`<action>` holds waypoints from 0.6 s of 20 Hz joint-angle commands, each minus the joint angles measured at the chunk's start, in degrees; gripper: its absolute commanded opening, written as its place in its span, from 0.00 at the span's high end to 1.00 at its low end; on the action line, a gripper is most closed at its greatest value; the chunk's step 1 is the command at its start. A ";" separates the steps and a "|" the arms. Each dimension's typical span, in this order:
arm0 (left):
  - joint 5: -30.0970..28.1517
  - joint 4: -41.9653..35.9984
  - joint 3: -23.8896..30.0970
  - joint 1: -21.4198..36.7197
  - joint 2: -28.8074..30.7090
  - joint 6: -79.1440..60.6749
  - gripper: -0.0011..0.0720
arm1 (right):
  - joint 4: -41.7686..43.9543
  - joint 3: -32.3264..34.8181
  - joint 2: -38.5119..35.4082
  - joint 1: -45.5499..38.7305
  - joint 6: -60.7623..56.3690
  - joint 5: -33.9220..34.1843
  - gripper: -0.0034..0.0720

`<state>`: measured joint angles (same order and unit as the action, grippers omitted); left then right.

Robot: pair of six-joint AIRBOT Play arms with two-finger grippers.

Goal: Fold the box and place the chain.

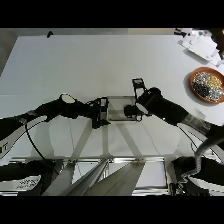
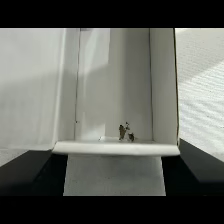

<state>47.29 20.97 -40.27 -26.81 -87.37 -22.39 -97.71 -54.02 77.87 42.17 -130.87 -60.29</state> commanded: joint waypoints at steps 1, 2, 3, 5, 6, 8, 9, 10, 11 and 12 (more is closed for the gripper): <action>0.09 0.07 0.00 0.02 -0.02 -0.07 0.63 | -1.05 -0.02 -5.46 0.02 6.01 -1.31 0.08; 0.11 0.07 0.00 0.02 -0.02 -0.07 0.63 | -1.25 -0.02 -7.61 0.02 8.09 -2.16 0.08; 0.09 0.07 0.00 0.02 -0.02 -0.07 0.63 | -1.62 -0.02 -9.88 0.02 10.47 -2.32 0.08; 0.13 0.07 0.00 0.00 -0.04 -0.07 0.63 | -5.53 -0.02 -15.47 -0.35 15.72 -2.21 0.09; 0.11 0.07 0.00 0.02 -0.04 -0.07 0.63 | -7.69 -0.02 -18.05 -1.42 16.37 -2.14 0.09; 0.09 0.07 0.00 0.02 -0.04 -0.07 0.63 | -10.38 -0.02 -22.51 -6.54 20.15 -1.99 0.10; 0.13 0.07 0.00 0.00 -0.02 -0.07 0.63 | -11.76 -0.02 -23.82 -10.32 23.26 -1.55 0.10; 0.09 0.07 0.00 0.02 -0.04 -0.07 0.63 | -13.38 -0.02 -24.50 -15.45 25.70 -0.66 0.10; 0.09 0.07 0.00 0.02 -0.04 -0.07 0.63 | -13.99 -0.02 -24.48 -20.90 26.77 0.57 0.10; 0.11 0.07 0.00 0.02 -0.02 -0.07 0.63 | -13.60 -0.02 -23.98 -27.23 28.11 2.69 0.10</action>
